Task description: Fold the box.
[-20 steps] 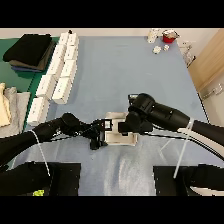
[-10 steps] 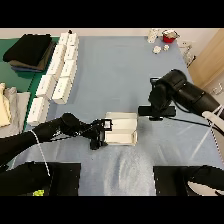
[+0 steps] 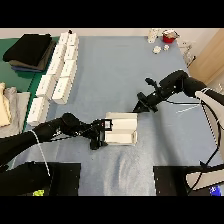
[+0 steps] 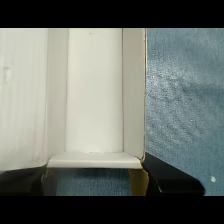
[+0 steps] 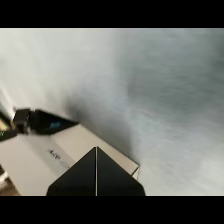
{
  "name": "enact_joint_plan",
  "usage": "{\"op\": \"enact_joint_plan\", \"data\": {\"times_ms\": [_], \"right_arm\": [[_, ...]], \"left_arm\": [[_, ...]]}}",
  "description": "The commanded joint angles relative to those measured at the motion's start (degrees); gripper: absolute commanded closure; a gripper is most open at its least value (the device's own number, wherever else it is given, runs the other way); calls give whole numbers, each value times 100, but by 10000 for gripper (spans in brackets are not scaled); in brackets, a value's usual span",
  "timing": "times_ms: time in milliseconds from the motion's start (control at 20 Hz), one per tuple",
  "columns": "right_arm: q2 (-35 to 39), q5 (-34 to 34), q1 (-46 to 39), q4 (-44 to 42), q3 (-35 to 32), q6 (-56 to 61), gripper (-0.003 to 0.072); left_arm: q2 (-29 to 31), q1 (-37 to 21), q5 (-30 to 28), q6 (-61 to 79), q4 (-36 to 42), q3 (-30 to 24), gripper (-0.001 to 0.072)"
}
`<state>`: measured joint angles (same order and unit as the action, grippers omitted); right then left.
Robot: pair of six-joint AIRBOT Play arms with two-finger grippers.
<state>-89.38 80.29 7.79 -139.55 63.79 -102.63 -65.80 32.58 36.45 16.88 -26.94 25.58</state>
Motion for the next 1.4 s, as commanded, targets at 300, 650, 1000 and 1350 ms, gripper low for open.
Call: {"op": "enact_joint_plan", "data": {"times_ms": [300,650,1000,1350], "right_arm": [[354,555,859,-188,-227,-2046,682],[2627,-2673,1971,-33,-2273,-2796,681],[3884,-4889,3425,774,-3587,-2793,681],[4059,-4684,3698,1384,-3510,-3091,580]], "left_arm": [[2,-4,2,2,-2,2,189],[2,-4,0,2,-2,2,188],[2,-4,2,2,-2,2,189],[2,-4,2,2,-2,2,188]]}}
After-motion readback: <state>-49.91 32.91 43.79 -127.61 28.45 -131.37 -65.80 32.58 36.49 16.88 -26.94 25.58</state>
